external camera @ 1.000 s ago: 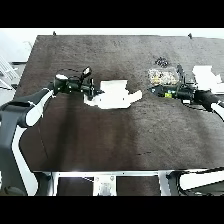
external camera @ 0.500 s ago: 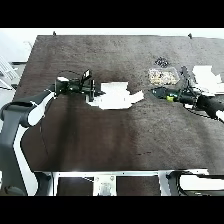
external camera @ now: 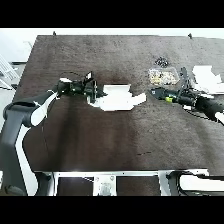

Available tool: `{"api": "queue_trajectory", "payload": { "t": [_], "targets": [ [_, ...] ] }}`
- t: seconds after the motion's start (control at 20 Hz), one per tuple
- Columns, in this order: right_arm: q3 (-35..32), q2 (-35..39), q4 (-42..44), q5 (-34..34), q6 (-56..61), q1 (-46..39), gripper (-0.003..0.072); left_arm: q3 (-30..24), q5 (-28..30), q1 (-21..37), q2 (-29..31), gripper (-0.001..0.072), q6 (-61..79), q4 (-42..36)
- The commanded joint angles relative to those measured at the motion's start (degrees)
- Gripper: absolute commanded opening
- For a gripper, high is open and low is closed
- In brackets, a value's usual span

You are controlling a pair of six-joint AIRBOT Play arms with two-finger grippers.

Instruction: Fold the box and place the chain.

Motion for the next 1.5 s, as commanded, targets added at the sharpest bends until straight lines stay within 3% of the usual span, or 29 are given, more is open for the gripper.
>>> {"api": "queue_trajectory", "payload": {
  "t": [0.0, 0.25, 0.4, 0.5, 0.75, 0.9, 0.95, 1.0, 1.1, 1.2, 1.25, 1.3, 1.35, 1.45],
  "targets": [
    [-0.11, 0.09, 0.28, 0.04, -0.98, 0.70, 0.0122, 1.42, -1.66, -0.07, -1.46, 0.0016, 0.17, -0.50],
    [-0.11, 0.09, 0.46, 0.15, -3.67, 0.70, 0.0134, 1.79, 0.81, 0.07, -1.44, 0.0021, 0.02, -0.70],
    [-0.11, 0.15, 0.39, 4.26, -8.66, 0.68, 0.0153, 1.79, 0.70, 0.04, -1.44, 0.0020, 0.02, -0.81],
    [-0.11, 0.46, 0.22, 7.82, -11.63, 0.70, 0.0114, 1.79, 0.74, 0.04, -1.44, 0.0020, 0.04, -0.81],
    [-0.09, 2.25, 0.28, 10.47, -18.12, 0.70, 0.0139, 1.79, 0.76, 0.04, -1.44, 0.0021, 0.04, -0.81],
    [-0.07, 2.19, 6.60, 8.72, -20.81, 0.68, 0.0134, 1.79, 0.74, 0.04, -1.44, 0.0020, 0.04, -0.81],
    [-0.07, 2.23, 8.61, 10.32, -19.93, 0.68, 0.0175, 1.79, 0.76, 0.04, -1.44, 0.0020, 0.04, -0.81],
    [-0.04, 2.29, 8.24, 14.99, -20.65, 0.68, 0.0300, 1.79, 0.76, 0.04, -1.44, 0.0020, 0.04, -0.81],
    [-0.09, 2.45, 4.11, 19.30, -24.46, 2.38, 0.0298, 1.79, 0.76, 0.04, -1.44, 0.0021, 0.04, -0.81],
    [-0.09, 2.93, -3.89, 12.41, -27.26, 5.79, 0.0300, 1.79, 0.74, 0.04, -1.44, 0.0021, 0.04, -0.81],
    [-0.09, 2.93, -7.65, 7.28, -28.28, 8.00, 0.0344, 1.79, 0.74, 0.07, -1.44, 0.0021, 0.04, -0.81],
    [-0.09, 2.93, -11.08, 2.23, -29.11, 10.21, 0.0525, 1.79, 0.74, 0.04, -1.44, 0.0020, 0.04, -0.81],
    [-0.09, 2.93, -14.80, -2.75, -29.51, 12.55, 0.0585, 1.79, 0.76, 0.04, -1.44, 0.0020, 0.04, -0.81],
    [-0.09, 2.93, -21.14, -10.29, -29.51, 16.65, 0.0588, 1.79, 0.74, 0.04, -1.44, 0.0021, 0.04, -0.81]
  ]
}}
